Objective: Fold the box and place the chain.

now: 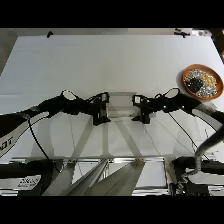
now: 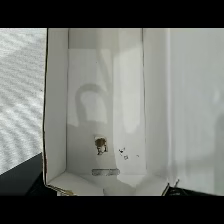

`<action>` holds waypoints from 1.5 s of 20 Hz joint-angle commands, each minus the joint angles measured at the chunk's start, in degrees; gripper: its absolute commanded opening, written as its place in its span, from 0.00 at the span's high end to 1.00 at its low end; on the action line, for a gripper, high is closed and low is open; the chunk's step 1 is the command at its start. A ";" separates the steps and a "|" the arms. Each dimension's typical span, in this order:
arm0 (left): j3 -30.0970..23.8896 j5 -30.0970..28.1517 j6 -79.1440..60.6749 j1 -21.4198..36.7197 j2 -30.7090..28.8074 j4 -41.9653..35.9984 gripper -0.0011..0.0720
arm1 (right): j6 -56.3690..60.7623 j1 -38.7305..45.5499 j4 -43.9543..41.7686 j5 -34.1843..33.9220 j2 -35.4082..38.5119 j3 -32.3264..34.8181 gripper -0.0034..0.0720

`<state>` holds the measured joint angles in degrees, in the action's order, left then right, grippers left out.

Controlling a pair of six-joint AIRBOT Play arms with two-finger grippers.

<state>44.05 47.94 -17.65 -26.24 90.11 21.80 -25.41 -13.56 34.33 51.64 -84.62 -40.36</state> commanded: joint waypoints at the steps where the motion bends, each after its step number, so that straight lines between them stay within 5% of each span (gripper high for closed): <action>1: -0.04 -0.09 0.07 -0.04 0.07 0.07 0.53 | 0.07 -0.04 -0.04 -0.02 -0.02 0.02 0.29; 14: -0.02 -3.82 -0.57 -0.04 -1.07 6.12 0.50 | 0.07 -0.04 -0.04 -0.02 -0.02 0.02 0.29; 17: -0.02 -4.04 -0.57 -0.04 -1.07 6.12 0.35 | 0.07 -0.04 -0.04 -0.02 -0.02 0.02 0.29; 30: -0.02 -3.96 -0.35 -0.04 -1.05 6.12 0.35 | 0.07 -0.04 -0.24 -0.02 -0.02 0.02 0.29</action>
